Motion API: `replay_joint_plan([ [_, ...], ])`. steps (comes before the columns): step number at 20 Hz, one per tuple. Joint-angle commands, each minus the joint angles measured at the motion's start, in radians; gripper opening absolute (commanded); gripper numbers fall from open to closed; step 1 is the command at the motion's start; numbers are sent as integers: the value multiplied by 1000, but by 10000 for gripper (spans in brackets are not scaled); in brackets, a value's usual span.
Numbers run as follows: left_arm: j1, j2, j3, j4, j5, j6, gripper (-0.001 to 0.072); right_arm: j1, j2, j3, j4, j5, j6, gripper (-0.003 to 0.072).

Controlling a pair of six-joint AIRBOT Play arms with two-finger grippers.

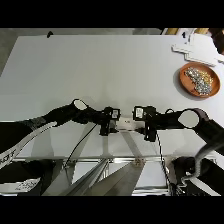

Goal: Fold the box and place the chain.

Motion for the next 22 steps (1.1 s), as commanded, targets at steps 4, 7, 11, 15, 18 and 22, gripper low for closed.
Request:
replay_joint_plan([
  [4,0,0,0,-1,4,-3,169,-1,39,0,59,34,0,324],
  [7,0,0,0,-2,4,-3,169,-23,38,0,93,43,0,142],
  [11,0,0,0,-1,4,-3,169,-49,19,-2,63,61,4,20],
  [15,0,0,0,-2,4,-3,169,-49,-13,-37,64,64,3,20],
  [18,0,0,0,-2,4,-3,169,-49,-18,-52,60,56,-1,21],
  [22,0,0,0,-1,4,-3,169,-49,-27,-53,48,56,0,21],
])
